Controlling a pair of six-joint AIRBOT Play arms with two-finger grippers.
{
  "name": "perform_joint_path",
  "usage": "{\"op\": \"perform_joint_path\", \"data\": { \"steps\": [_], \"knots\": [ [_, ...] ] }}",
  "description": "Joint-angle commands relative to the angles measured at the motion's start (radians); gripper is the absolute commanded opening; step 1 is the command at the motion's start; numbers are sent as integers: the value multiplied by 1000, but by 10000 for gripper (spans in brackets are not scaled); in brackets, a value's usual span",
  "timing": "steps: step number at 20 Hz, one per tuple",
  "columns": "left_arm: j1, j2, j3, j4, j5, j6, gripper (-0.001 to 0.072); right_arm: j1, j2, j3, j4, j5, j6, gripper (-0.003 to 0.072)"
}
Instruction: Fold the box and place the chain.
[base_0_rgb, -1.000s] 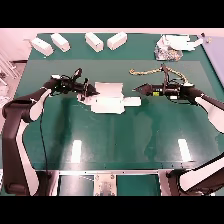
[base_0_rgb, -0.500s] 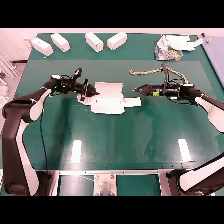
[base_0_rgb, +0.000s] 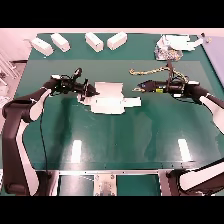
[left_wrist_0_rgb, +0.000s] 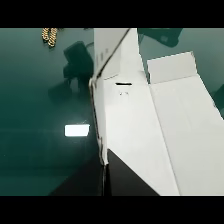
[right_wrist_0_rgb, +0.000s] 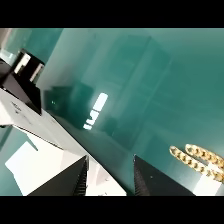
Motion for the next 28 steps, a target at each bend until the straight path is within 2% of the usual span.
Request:
{"op": "perform_joint_path", "data": {
  "steps": [1, 4, 9, 11, 14, 15, 18, 20, 21, 24, 26, 28],
  "knots": [
    [0, 0, 0, -1, 0, 0, 19, 17, 103, -14, -28, -3, -5, 344],
    [0, 0, 0, -1, 0, 0, 19, 58, 227, -59, -112, -11, -1, 344],
    [0, 0, 0, -1, 0, 0, 19, 78, 409, -217, -175, -14, -6, 325],
    [0, 0, 0, -1, 0, 0, 19, 73, 413, -239, -199, -14, -5, 323],
    [0, 0, 0, -1, 0, 0, 19, 71, 410, -243, -142, -22, -2, 326],
    [0, 0, 0, -1, 0, 0, 19, 72, 410, -243, -131, -22, 7, 378],
    [0, 0, 0, -1, 0, 0, 19, 110, 416, -264, -155, -23, -14, 381],
    [0, 0, 0, -1, 0, 0, 19, 183, 418, -291, -229, -91, -32, 377],
    [0, 0, 0, -1, 0, 0, 19, 232, 418, -306, -290, -161, -46, 377],
    [0, 0, 0, -1, 0, 0, 19, 402, 416, -350, -449, -470, -319, 390],
    [0, 0, 0, -1, 0, 0, 19, 484, 405, -356, -462, -612, -439, 492],
    [0, 0, 0, -1, 0, 0, 19, 536, 402, -356, -463, -635, -486, 519]
  ]
}}
